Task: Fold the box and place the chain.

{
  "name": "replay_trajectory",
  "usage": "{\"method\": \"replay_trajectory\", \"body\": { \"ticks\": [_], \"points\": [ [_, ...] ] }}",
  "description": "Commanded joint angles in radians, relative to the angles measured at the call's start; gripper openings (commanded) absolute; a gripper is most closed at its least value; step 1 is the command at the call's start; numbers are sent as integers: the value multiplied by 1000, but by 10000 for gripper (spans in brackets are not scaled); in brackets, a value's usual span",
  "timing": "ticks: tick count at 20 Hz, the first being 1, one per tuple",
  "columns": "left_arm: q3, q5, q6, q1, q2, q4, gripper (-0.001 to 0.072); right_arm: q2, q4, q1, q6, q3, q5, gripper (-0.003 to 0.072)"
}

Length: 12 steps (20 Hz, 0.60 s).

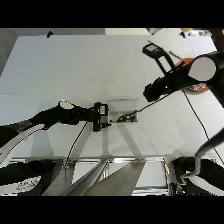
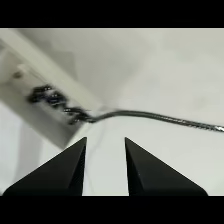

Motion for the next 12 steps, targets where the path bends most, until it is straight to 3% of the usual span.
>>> {"method": "replay_trajectory", "body": {
  "ticks": [1, 9, 12],
  "points": [
    [0, 0, 0, 0, 0, 0, 63, -49, -102, -113, 53, -2, -18, 299],
    [0, 0, 0, 0, 0, 0, 63, -381, -147, -189, 105, -2, -50, 296],
    [0, 0, 0, 0, 0, 0, 63, -448, -147, -189, 105, -2, -50, 296]
  ]
}}
